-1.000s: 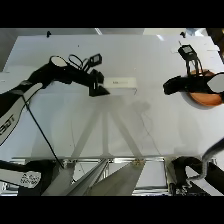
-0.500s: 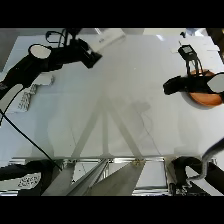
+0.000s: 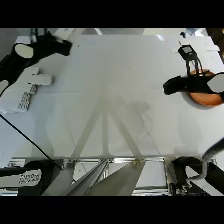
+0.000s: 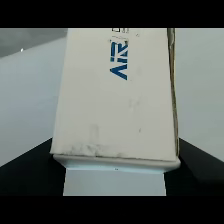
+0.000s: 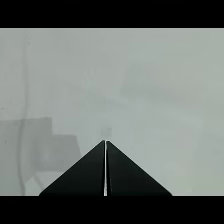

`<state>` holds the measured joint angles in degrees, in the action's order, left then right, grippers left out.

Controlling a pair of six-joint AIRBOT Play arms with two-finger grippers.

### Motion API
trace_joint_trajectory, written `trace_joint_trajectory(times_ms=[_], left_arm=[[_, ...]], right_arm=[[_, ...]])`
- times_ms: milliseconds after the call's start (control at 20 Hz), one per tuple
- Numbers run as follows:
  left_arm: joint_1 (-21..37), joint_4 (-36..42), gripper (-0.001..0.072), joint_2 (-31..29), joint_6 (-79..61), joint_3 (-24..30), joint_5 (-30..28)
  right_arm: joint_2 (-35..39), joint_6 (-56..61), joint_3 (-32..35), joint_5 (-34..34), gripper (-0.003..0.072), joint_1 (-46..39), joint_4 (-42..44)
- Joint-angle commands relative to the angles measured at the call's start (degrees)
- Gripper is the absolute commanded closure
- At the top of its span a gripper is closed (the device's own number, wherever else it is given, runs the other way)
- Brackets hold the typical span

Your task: Fold the box and place the chain.

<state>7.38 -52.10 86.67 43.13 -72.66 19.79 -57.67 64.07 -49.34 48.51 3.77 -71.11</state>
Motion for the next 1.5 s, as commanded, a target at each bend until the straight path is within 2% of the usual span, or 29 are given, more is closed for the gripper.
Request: trace_joint_trajectory(times_ms=[0,200,400,700,800,850,950,1000,1050,1300,1450], left_arm=[[6.6,-8.4,0.0708,3.6,11.5,1.0,0.5],[7.8,-8.4,0.0708,9.1,11.5,1.6,1.1],[7.5,-7.5,0.0707,10.4,11.6,1.6,-1.4],[7.6,-7.5,0.0701,14.2,11.5,1.6,3.6],[7.6,-7.5,0.0606,14.3,11.5,1.6,3.5],[7.6,-7.5,0.0505,14.3,11.5,1.6,3.5],[7.6,-7.5,0.0198,14.3,11.5,1.6,3.6],[7.6,-7.5,0.0073,14.3,11.5,1.6,3.7],[7.6,-7.5,0.0015,14.2,11.5,1.6,4.6],[7.6,-7.5,0.0013,12.7,11.5,1.6,9.2],[7.6,-7.5,0.0014,9.9,11.5,1.6,9.6]], right_arm=[[0.1,0.0,-0.1,0.0,0.0674,0.0,0.0],[0.0,0.0,-0.1,0.0,0.0674,0.0,0.0],[0.0,0.0,-0.1,0.0,0.0674,0.0,0.0],[0.0,0.0,-0.1,0.0,0.0674,0.0,0.0],[0.0,0.0,-0.1,0.0,0.0674,0.0,0.0],[0.0,0.0,-0.1,0.0,0.0674,0.0,0.0],[0.0,0.0,-0.1,0.0,0.0674,0.0,0.0],[0.1,0.0,-0.1,0.0,0.0674,0.0,0.0],[0.0,0.0,-0.1,0.0,0.0674,0.0,0.0],[0.0,0.0,-0.1,0.0,0.0674,0.0,0.0],[0.0,0.0,-0.1,0.0,0.0674,0.0,0.0]])
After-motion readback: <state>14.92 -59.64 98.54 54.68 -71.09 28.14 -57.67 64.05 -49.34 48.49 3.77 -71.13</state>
